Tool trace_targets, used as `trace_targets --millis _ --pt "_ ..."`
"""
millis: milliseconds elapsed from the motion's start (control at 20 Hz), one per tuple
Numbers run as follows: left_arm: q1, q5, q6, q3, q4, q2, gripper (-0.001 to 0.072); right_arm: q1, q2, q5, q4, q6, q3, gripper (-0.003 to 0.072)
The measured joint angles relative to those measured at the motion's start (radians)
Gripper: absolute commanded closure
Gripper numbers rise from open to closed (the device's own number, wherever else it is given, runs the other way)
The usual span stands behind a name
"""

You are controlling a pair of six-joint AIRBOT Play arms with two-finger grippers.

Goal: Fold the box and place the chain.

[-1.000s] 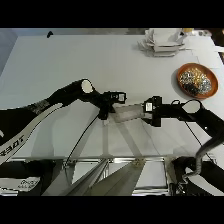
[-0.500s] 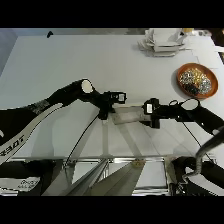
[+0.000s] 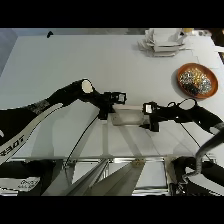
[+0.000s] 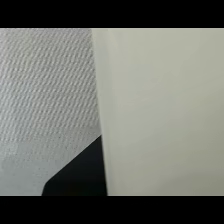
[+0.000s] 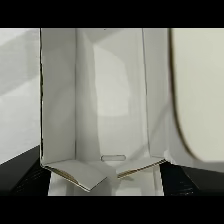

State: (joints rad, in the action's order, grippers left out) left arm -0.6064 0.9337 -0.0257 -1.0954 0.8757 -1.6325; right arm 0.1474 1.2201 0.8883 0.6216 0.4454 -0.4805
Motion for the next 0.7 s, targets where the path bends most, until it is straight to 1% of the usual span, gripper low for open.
trace_targets --millis 50,300,500,550,600,700 --pt "0.000 0.000 0.000 0.000 0.000 0.000 0.0695 0.000 0.010 -0.005 -0.001 0.000 0.000 0.0028" --pt "0.000 -0.001 0.000 0.000 0.000 0.000 0.0695 0.000 0.041 -0.037 -0.004 0.015 0.000 0.0046" --pt "0.000 -0.001 -0.001 0.000 -0.001 0.000 0.0695 0.000 0.058 -0.051 -0.032 0.050 0.000 0.0046" --pt "0.000 -0.001 -0.001 0.000 -0.001 0.000 0.0695 0.000 0.060 -0.053 -0.044 0.058 -0.001 0.0037" --pt "0.000 0.000 -0.001 0.000 0.000 0.000 0.0695 0.000 0.062 -0.052 -0.055 0.066 -0.002 -0.0015" --pt "0.000 0.000 -0.002 0.000 0.000 0.000 0.0695 0.000 0.063 -0.047 -0.070 0.072 -0.009 -0.0024"
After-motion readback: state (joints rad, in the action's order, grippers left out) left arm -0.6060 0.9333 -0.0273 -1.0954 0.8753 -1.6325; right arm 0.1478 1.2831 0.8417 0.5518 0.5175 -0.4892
